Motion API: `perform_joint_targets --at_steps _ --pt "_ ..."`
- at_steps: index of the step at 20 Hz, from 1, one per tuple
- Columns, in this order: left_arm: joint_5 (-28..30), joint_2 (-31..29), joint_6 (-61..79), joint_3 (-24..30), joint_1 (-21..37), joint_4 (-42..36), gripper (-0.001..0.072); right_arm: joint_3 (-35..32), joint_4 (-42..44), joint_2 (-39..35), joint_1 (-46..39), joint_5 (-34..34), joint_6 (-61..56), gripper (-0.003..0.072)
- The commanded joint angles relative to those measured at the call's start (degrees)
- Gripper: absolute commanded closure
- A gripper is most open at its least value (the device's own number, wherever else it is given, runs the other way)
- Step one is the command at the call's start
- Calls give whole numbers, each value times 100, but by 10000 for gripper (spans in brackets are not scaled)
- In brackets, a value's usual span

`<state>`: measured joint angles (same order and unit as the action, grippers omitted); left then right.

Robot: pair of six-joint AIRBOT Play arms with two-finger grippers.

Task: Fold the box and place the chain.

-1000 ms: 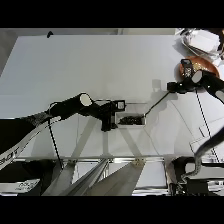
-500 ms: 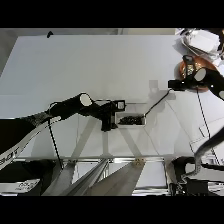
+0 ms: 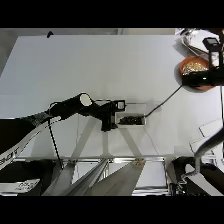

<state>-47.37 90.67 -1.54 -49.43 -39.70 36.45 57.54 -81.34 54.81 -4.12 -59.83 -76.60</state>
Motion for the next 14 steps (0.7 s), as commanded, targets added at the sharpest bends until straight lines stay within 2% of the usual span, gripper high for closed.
perform_joint_targets --at_steps 1,7,10,14 --pt "-22 -4 2 2 -4 0 578 4 472 -1239 273 -575 90 671" --pt "-39 -4 2 0 -2 2 578 4 2011 -2723 667 -551 225 672" --pt "-42 -4 2 0 -2 2 578 4 2680 -3062 680 -452 216 672" --pt "-42 -4 2 2 -2 2 578 4 3895 -3134 680 -291 503 672"
